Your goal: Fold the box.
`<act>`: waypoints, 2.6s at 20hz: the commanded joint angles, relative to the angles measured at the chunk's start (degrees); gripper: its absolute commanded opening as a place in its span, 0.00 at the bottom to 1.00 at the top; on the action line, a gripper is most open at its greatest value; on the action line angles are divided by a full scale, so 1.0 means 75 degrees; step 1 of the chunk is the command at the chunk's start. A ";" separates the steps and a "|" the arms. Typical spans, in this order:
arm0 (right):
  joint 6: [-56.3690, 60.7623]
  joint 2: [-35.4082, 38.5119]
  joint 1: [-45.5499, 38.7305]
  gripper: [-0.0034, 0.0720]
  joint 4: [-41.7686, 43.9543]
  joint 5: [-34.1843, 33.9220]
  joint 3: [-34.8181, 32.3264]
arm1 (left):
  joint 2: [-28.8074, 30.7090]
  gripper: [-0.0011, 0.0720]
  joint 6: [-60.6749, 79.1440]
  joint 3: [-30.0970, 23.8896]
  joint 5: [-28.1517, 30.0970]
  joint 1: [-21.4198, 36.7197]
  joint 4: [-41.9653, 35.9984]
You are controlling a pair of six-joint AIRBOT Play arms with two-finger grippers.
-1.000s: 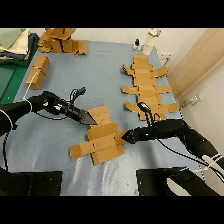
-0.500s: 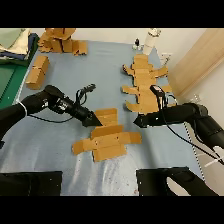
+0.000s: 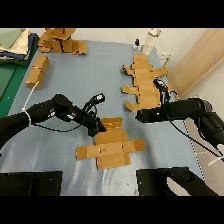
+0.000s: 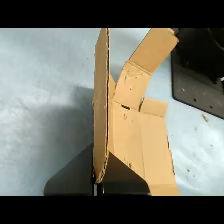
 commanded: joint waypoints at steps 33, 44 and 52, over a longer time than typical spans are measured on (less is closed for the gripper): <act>0.0119 -0.0015 0.0105 0.05 0.0484 0.0213 -0.2232 | 0.1582 0.03 0.2288 -0.1696 0.1801 -0.1142 -0.0548; 0.0189 -0.0015 0.0105 0.05 0.0198 0.0801 -0.2935 | 0.1582 0.03 0.2296 -0.1626 0.1830 -0.1128 -0.0545; 0.0201 0.0003 0.0102 0.05 0.0306 0.1037 -0.2879 | 0.1568 0.03 0.2512 -0.1545 0.2804 -0.1128 -0.0595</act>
